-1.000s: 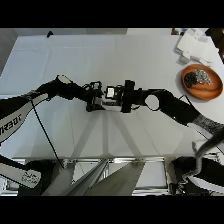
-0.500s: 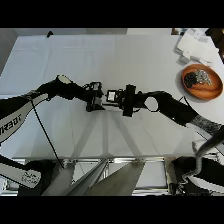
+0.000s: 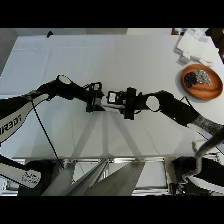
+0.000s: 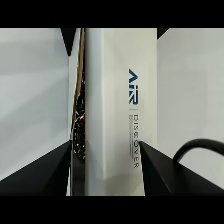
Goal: Fold the box and place the chain.
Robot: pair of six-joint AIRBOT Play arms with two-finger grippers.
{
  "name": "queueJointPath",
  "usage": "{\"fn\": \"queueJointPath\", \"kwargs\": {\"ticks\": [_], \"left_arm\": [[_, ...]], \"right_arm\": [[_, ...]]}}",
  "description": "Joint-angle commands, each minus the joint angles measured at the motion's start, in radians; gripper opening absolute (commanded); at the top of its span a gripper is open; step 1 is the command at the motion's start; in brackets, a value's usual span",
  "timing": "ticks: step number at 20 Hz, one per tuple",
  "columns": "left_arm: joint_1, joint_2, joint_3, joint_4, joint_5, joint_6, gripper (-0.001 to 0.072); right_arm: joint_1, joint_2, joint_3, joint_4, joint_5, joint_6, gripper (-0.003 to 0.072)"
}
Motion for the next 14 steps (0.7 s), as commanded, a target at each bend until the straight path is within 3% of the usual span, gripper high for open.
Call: {"fn": "queueJointPath", "kwargs": {"ticks": [1, 6, 8, 10, 12, 14], "left_arm": [[0.0, 0.0, 0.0, -0.002, 0.004, 0.0, 0.0278], [0.0, 0.0, 0.0, -0.002, 0.004, 0.0, 0.0278], [0.0, 0.0, 0.0, -0.002, 0.004, 0.0, 0.0278], [0.0, 0.0, 0.0, -0.002, 0.004, 0.0, 0.0278], [0.0, 0.0, 0.0, -0.002, 0.004, 0.0, 0.0278], [0.0, 0.0, 0.0, -0.002, 0.004, 0.0, 0.0278]], "right_arm": [[0.001, 0.043, 0.002, 0.005, -0.032, -0.002, 0.0484], [0.001, 0.128, 0.002, 0.005, -0.054, 0.05, 0.0471], [-0.013, 0.16, 0.002, 0.011, -0.048, 0.172, 0.0416], [-0.048, 0.18, 0.002, 0.011, -0.041, 0.308, 0.0273], [-0.101, 0.183, 0.002, 0.057, -0.041, 0.46, 0.0007], [-0.156, 0.18, 0.001, 0.158, -0.042, 0.585, 0.0007]]}}
